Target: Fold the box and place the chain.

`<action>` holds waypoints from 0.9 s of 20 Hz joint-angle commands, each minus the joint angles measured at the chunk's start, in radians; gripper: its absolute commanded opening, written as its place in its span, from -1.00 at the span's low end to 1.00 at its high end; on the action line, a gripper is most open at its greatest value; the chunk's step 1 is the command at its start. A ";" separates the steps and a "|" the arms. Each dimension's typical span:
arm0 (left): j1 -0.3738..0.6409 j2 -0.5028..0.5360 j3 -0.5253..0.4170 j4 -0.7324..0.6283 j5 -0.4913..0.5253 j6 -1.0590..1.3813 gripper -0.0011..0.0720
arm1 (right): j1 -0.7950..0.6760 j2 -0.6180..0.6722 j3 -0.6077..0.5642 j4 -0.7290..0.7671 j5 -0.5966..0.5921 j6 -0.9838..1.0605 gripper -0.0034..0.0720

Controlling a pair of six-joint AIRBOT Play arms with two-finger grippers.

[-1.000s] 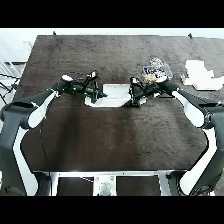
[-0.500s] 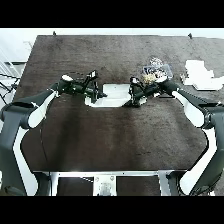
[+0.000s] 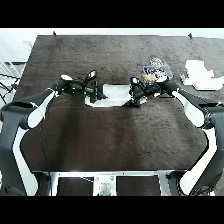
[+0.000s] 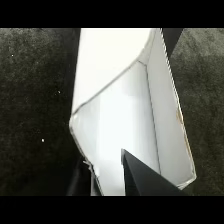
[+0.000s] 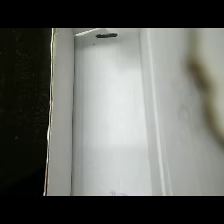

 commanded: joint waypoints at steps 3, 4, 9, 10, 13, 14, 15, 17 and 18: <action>0.040 0.033 0.001 0.041 -0.021 0.000 -0.15 | 0.001 0.000 0.000 0.000 0.002 -0.001 0.63; 0.059 0.040 0.002 0.038 -0.040 0.001 -0.15 | 0.001 0.000 0.000 0.000 0.002 -0.001 0.63; 0.133 0.080 0.019 0.032 -0.146 -0.003 -0.15 | 0.001 0.000 -0.001 0.000 0.002 -0.001 0.63; 0.136 0.086 0.028 0.029 -0.169 -0.027 -0.29 | 0.001 0.000 -0.001 0.000 0.002 -0.001 0.63; 0.134 0.115 0.039 0.033 -0.249 -0.040 -0.92 | 0.001 0.000 -0.001 0.000 0.002 -0.001 0.63; 0.132 0.129 0.039 0.033 -0.238 -0.073 -0.93 | 0.001 0.000 -0.001 0.000 0.002 -0.001 0.63; 0.132 0.148 0.038 0.035 -0.204 -0.125 -0.94 | 0.001 0.000 -0.001 0.000 0.002 -0.001 0.63; 0.126 0.204 0.009 0.021 -0.155 -0.138 -0.94 | 0.001 0.000 -0.002 0.000 0.002 -0.001 0.63; 0.110 0.245 -0.026 0.013 -0.125 -0.134 -0.94 | 0.001 0.000 -0.002 0.000 0.002 -0.001 0.63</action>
